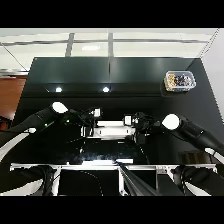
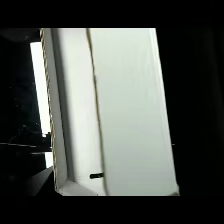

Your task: Fold the box and place the chain.

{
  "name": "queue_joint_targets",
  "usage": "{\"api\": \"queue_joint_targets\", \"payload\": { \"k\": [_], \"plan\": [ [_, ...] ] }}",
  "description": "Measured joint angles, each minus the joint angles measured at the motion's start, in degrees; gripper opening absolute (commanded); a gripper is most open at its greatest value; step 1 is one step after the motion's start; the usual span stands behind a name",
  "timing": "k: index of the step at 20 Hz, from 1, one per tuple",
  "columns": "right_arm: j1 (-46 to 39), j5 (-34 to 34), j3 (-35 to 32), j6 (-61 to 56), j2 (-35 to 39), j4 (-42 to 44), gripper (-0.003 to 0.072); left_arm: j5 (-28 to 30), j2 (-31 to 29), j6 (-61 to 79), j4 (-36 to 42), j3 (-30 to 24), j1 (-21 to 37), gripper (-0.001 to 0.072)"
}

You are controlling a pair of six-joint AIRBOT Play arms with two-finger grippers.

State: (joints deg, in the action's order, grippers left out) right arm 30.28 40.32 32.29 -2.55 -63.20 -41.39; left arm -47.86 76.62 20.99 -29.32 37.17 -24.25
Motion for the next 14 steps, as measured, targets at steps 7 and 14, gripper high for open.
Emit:
{"api": "queue_joint_targets", "payload": {
  "k": [7,14],
  "plan": [
    [-4.0,2.3,0.0,10.1,-5.4,5.7,0.0623,0.1,0.0,-0.6,-0.1,0.2,0.0,0.0031],
    [-4.3,2.9,0.1,14.4,-8.3,8.1,0.0622,-0.1,0.0,-1.1,-0.1,0.3,0.0,0.0031]
  ]
}}
